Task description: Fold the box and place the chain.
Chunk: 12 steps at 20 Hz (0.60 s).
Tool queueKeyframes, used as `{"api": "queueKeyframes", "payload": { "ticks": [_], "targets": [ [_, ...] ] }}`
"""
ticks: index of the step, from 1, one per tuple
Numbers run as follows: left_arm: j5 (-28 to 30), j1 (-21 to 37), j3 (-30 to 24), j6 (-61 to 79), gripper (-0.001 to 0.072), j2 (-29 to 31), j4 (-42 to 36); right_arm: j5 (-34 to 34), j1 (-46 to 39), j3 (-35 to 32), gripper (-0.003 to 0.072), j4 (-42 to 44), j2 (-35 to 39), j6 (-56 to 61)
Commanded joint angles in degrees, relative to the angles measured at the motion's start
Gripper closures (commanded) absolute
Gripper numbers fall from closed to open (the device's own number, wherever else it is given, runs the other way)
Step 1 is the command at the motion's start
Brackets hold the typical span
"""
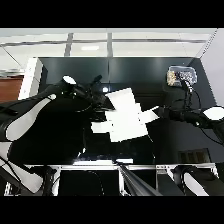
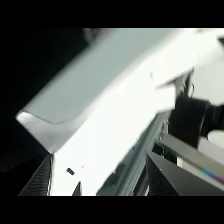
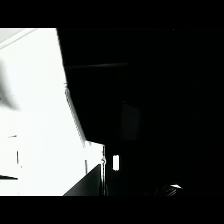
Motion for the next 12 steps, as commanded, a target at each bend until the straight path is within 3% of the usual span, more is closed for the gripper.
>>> {"api": "queueKeyframes", "payload": {
  "ticks": [1, 3, 4, 7, 9, 12],
  "targets": [
    [-4.3, -2.1, 0.5, 6.8, 0.0107, -0.2, -0.5, 0.1, 0.0, 0.0, 0.0669, 0.0, 0.0, 0.0],
    [-6.4, -3.1, 2.1, 7.7, 0.0281, -1.0, -0.2, 0.1, 0.0, 0.0, 0.0668, 0.0, 0.0, 0.0],
    [-7.8, -3.4, 3.2, 8.4, 0.0318, -1.6, 0.2, 0.1, 0.0, 0.0, 0.0669, 0.0, 0.0, 0.0],
    [-8.8, -4.2, 6.2, 8.3, 0.0356, -2.9, 4.6, 0.2, 0.0, 0.0, 0.0669, 0.0, 0.0, 0.0],
    [-10.0, -4.2, 8.0, 7.8, 0.0435, -4.0, 5.9, 0.2, 0.0, 0.0, 0.0669, 0.0, 0.0, 0.0],
    [-11.4, -4.2, 10.1, 5.4, 0.0435, -6.3, 5.8, 0.2, 0.0, 0.0, 0.0668, 0.0, 0.0, 0.0]
  ]
}}
